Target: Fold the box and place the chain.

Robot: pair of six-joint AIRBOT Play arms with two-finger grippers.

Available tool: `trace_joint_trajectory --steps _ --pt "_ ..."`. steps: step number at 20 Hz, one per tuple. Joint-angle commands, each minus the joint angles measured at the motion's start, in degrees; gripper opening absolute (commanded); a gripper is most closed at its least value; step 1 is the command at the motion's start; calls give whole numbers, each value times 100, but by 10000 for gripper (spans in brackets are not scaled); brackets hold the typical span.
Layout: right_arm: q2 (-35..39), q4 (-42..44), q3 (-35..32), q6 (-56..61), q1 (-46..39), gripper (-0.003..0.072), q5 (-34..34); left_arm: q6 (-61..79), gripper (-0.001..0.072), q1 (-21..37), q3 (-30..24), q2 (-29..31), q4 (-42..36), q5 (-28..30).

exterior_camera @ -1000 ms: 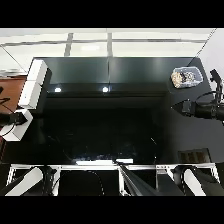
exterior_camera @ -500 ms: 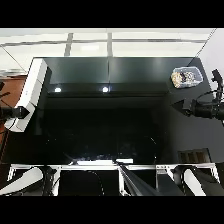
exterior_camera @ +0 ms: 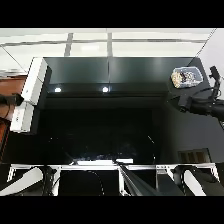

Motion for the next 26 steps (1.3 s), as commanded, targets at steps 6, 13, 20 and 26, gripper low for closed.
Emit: trace_joint_trajectory --steps 6,13,20,26 --pt "-343 -2496 -15 732 1600 14 -2103 -201 21 -2129 -238 1451 -1362 -50" --pt "-634 -3123 -94 1019 1598 14 -3230 -216 24 -3252 -2090 2256 -1368 1453" --pt "-634 -3123 -94 1019 1598 15 -3235 -216 24 -3246 -2109 2218 -1370 1449" --pt "-634 -3123 -94 1019 1600 15 -3235 -216 24 -3246 -2109 2218 -1370 1449"
